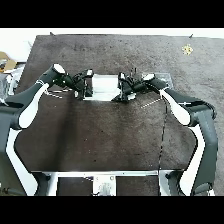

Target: Fold the box and place the chain.

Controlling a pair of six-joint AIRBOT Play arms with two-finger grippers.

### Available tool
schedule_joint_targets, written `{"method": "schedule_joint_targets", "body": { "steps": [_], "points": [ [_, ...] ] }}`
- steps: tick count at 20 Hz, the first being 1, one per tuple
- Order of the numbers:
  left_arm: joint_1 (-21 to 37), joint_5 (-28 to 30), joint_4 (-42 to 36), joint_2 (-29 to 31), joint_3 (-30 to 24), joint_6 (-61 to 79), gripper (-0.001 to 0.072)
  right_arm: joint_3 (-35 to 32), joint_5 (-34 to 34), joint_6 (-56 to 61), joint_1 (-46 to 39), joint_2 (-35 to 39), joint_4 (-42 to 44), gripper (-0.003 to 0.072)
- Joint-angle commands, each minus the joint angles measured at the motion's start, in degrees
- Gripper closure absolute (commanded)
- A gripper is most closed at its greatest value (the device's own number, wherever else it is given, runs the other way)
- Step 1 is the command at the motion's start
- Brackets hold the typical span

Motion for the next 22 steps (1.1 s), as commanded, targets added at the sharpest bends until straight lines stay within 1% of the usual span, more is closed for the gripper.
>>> {"method": "schedule_joint_targets", "body": {
  "steps": [1, 6, 14, 15, 17, 18, 22],
  "points": [
    [-0.57, 0.02, -4.92, -0.2, -1.75, 0.48, 0.0587, 0.0, 0.0, 0.02, 0.04, 0.02, 0.02, 0.0242],
    [-2.86, 2.93, -4.79, -0.17, -2.23, 0.42, 0.0587, 0.0, 0.0, 0.02, 0.04, 0.02, 0.02, 0.0242],
    [-2.86, 3.04, -2.78, -0.17, -2.23, 0.39, 0.0586, 0.02, 0.0, 0.02, 0.04, 0.02, 0.02, 0.0242],
    [-2.86, 3.04, -2.69, -0.17, -2.23, 0.39, 0.0556, 0.0, 0.0, 0.02, 0.04, 0.02, 0.02, 0.0242],
    [-2.86, 3.23, -2.73, -0.17, -2.23, 0.37, 0.0154, 0.02, 0.0, 0.02, 0.04, 0.02, 0.0, 0.0242],
    [-2.86, 3.65, -2.73, -0.17, -2.23, 0.17, 0.0101, 0.0, 0.0, 0.02, 0.04, 0.02, 0.02, 0.0242],
    [-2.86, 3.65, -2.71, -0.17, -2.23, 0.2, 0.0101, 0.0, 0.0, 0.02, 0.04, 0.02, 0.02, 0.0242]
  ]
}}
